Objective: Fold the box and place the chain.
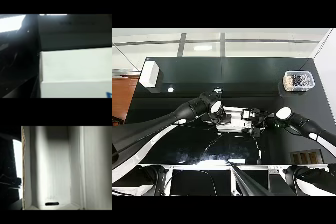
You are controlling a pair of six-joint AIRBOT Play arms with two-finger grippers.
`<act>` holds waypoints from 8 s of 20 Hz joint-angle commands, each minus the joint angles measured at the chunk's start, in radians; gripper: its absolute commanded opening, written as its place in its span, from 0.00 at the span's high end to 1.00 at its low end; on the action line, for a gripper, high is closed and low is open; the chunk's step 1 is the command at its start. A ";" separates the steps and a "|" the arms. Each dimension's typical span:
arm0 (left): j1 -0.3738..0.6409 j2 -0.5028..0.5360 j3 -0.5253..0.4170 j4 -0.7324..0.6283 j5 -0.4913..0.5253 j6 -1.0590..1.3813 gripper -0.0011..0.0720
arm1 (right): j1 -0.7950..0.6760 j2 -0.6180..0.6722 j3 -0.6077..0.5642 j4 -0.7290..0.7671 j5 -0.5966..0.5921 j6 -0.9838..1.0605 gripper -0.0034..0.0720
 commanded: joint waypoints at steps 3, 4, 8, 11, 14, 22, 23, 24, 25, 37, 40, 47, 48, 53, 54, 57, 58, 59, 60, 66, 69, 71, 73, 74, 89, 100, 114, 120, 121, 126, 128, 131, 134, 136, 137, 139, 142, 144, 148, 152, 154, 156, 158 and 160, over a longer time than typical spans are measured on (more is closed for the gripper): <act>-0.002 -0.009 0.002 0.018 -0.018 -0.013 0.53 | 0.000 -0.001 0.000 0.002 0.000 0.000 0.63; -0.002 -0.011 0.002 0.018 -0.018 -0.026 0.53 | 0.000 -0.001 0.000 0.002 0.000 0.000 0.63; -0.002 -0.012 0.002 0.021 -0.015 -0.029 0.63 | 0.000 -0.001 0.000 0.002 -0.002 0.000 0.63; -0.002 -0.012 0.002 0.021 -0.004 -0.026 0.86 | 0.000 0.000 0.000 0.002 -0.003 0.000 0.63; -0.002 -0.012 0.002 0.020 0.001 -0.023 0.95 | 0.000 0.000 0.000 0.002 -0.005 0.000 0.63; -0.002 -0.012 0.002 0.035 -0.023 -0.023 0.95 | -0.020 0.094 0.000 -0.065 0.023 0.142 0.14; -0.002 -0.012 0.002 0.037 -0.029 -0.024 0.95 | -0.029 0.125 0.000 -0.110 0.062 0.164 0.14; -0.002 -0.012 0.002 0.038 -0.034 -0.024 0.95 | -0.036 0.148 0.000 -0.154 0.094 0.171 0.14; -0.002 -0.012 0.002 0.037 -0.034 -0.024 0.95 | -0.042 0.164 0.000 -0.182 0.118 0.176 0.14; -0.002 -0.012 0.002 0.035 -0.034 -0.026 0.95 | -0.007 0.140 0.000 -0.103 0.062 0.108 0.35; -0.002 -0.012 0.002 0.032 -0.034 -0.026 0.95 | 0.002 0.139 0.000 -0.063 0.061 0.113 0.80; -0.002 -0.012 0.002 0.032 -0.034 -0.026 0.95 | 0.046 0.071 0.000 0.163 0.008 0.117 0.79; -0.002 -0.012 0.002 0.032 -0.033 -0.026 0.95 | 0.061 0.062 0.000 0.163 -0.001 0.117 0.79; -0.002 -0.012 0.002 0.032 -0.030 -0.026 0.95 | 0.071 0.058 0.000 0.156 -0.045 0.175 0.79; -0.002 -0.012 0.002 0.032 -0.030 -0.026 0.95 | 0.071 0.058 0.000 0.155 -0.045 0.182 0.78; -0.002 -0.012 0.002 0.032 -0.030 -0.026 0.95 | 0.070 0.058 0.000 0.155 -0.074 0.212 0.45; -0.002 -0.012 0.002 0.032 -0.030 -0.026 0.95 | 0.070 0.058 0.000 0.155 -0.072 0.212 0.59; -0.002 -0.012 0.002 0.032 -0.030 -0.026 0.95 | 0.071 0.058 0.000 0.156 -0.070 0.217 0.74; -0.002 -0.012 0.002 0.032 -0.030 -0.026 0.95 | 0.071 0.058 0.000 0.157 -0.074 0.228 0.53; -0.002 -0.012 0.002 0.032 -0.031 -0.026 0.95 | 0.029 0.158 0.008 0.064 -0.002 0.613 0.94; -0.002 -0.012 0.002 0.032 -0.035 -0.026 0.95 | -0.134 0.311 0.017 -0.180 0.137 1.027 0.94; -0.002 -0.012 0.002 0.032 -0.034 -0.026 0.95 | -0.319 0.384 0.015 -0.307 0.233 1.329 0.94; -0.002 -0.012 0.002 0.032 -0.033 -0.026 0.95 | -0.453 0.383 -0.037 -0.285 0.217 1.464 0.94; -0.002 -0.012 0.002 0.033 -0.033 -0.026 0.95 | -0.475 0.381 -0.081 -0.280 0.181 1.528 0.94; 0.000 -0.012 0.002 0.033 -0.034 -0.026 0.95 | -0.277 0.050 -0.071 0.227 0.297 1.256 0.94; 0.000 -0.012 0.002 0.033 -0.033 -0.026 0.95 | -0.206 0.050 0.061 0.190 0.409 1.270 0.15; 0.000 -0.012 0.002 0.033 -0.034 -0.026 0.95 | 0.107 0.043 0.232 -0.431 0.193 1.980 0.31; 0.000 -0.012 0.002 0.033 -0.034 -0.026 0.95 | 0.229 -0.020 0.336 -0.649 0.300 2.213 0.38; 0.000 -0.012 0.002 0.033 -0.034 -0.026 0.95 | 0.246 -0.037 0.357 -0.681 0.320 2.246 0.39; 0.000 -0.012 0.002 0.033 -0.034 -0.026 0.95 | 0.308 -0.073 0.404 -0.785 0.374 2.383 0.55; 0.000 -0.012 0.002 0.033 -0.034 -0.026 0.95 | 0.329 -0.095 0.421 -0.817 0.397 2.416 0.55; 0.000 -0.012 0.002 0.033 -0.034 -0.026 0.95 | 0.341 -0.151 0.457 -0.819 0.401 2.449 0.55; 0.000 -0.012 0.002 0.033 -0.034 -0.026 0.95 | 0.341 -0.173 0.460 -0.832 0.413 2.505 0.55; 0.000 -0.012 0.002 0.033 -0.034 -0.026 0.95 | 0.341 -0.176 0.461 -0.845 0.428 2.526 0.65; 0.000 -0.012 0.002 0.033 -0.034 -0.026 0.95 | 0.341 -0.177 0.461 -0.850 0.428 2.526 0.70; 0.000 -0.012 0.002 0.033 -0.034 -0.026 0.95 | 0.341 -0.178 0.461 -0.850 0.428 2.538 0.71; 0.000 -0.012 0.002 0.033 -0.034 -0.026 0.95 | 0.341 -0.179 0.461 -0.849 0.423 2.570 0.85; 0.000 -0.012 0.002 0.033 -0.034 -0.026 0.95 | 0.341 -0.179 0.461 -0.840 0.420 2.586 0.94; 0.000 -0.012 0.002 0.033 -0.034 -0.026 0.95 | 0.336 -0.178 0.461 -0.840 0.431 2.586 0.72; 0.000 -0.012 0.002 0.033 -0.034 -0.026 0.95 | 0.336 -0.178 0.461 -0.841 0.425 2.588 0.88; 0.000 -0.012 0.002 0.032 -0.034 -0.026 0.95 | 0.336 -0.178 0.461 -0.840 0.413 2.589 0.94; 0.000 -0.012 0.002 0.033 -0.030 -0.026 0.95 | 0.336 -0.178 0.461 -0.832 0.412 2.589 0.94; 0.000 -0.012 0.002 0.033 -0.031 -0.026 0.95 | 0.330 -0.170 0.461 -0.826 0.413 2.585 0.81; 0.000 -0.012 0.002 0.033 -0.031 -0.026 0.95 | 0.312 -0.131 0.462 -0.805 0.427 2.549 0.60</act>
